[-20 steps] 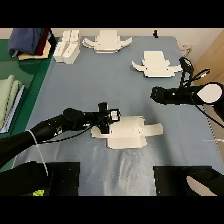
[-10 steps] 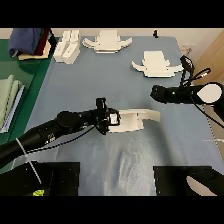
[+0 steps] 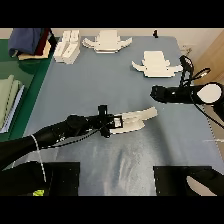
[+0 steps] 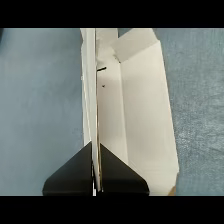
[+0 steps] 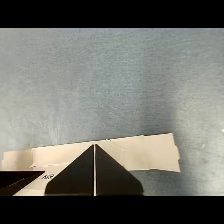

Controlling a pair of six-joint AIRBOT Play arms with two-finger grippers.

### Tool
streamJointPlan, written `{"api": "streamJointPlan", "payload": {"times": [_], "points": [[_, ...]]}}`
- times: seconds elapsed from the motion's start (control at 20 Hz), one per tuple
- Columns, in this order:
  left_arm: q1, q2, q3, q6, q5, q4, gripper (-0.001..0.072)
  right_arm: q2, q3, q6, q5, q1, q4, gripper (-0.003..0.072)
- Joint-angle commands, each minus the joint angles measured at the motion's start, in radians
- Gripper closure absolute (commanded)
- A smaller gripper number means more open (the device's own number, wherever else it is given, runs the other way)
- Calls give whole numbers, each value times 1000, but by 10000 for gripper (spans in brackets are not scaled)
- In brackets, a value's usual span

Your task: Fold the box.

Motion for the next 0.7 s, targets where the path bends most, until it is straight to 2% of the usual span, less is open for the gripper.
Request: {"api": "streamJointPlan", "payload": {"times": [0.0,0.3,0.5,0.65], "points": [[10,-6,14,1,-16,-5,696,1,0,-8,1,1,0,679],[154,8,42,-129,-225,-6,697,1,0,-8,1,1,-2,679],[167,66,47,-163,-269,8,696,1,0,-10,-1,1,-7,679],[167,67,47,-282,-326,112,696,1,0,-11,-3,1,-7,679]]}}
